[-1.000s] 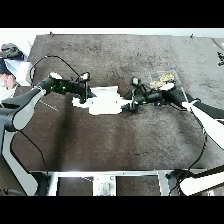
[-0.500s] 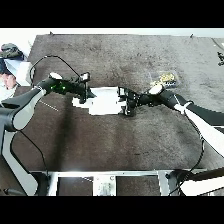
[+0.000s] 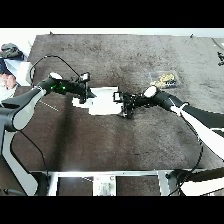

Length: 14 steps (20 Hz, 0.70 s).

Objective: Fold the box and place the chain.

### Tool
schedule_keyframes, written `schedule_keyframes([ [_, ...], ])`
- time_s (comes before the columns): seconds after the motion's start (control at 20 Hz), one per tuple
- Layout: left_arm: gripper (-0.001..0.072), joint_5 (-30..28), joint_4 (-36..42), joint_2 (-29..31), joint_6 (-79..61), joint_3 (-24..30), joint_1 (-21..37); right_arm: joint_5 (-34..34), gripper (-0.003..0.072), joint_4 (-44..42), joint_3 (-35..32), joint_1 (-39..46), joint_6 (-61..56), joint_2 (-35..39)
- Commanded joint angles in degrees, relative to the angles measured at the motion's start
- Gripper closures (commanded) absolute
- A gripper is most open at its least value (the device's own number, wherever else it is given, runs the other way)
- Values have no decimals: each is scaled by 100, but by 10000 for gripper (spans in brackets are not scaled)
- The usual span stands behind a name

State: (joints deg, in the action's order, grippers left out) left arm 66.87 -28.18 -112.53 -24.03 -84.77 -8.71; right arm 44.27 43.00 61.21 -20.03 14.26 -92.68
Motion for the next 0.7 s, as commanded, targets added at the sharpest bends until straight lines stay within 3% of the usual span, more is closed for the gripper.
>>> schedule_keyframes([
  [0.0,697,-2,2,-2,-2,2,0,-107,-28,42,-9,-35,-101,-20],
  [0.25,697,-2,11,-2,-2,2,0,-837,-29,24,-7,-28,-103,-39],
  [0.65,697,2,13,-2,-2,2,0,-876,-21,-22,0,63,-356,420],
])
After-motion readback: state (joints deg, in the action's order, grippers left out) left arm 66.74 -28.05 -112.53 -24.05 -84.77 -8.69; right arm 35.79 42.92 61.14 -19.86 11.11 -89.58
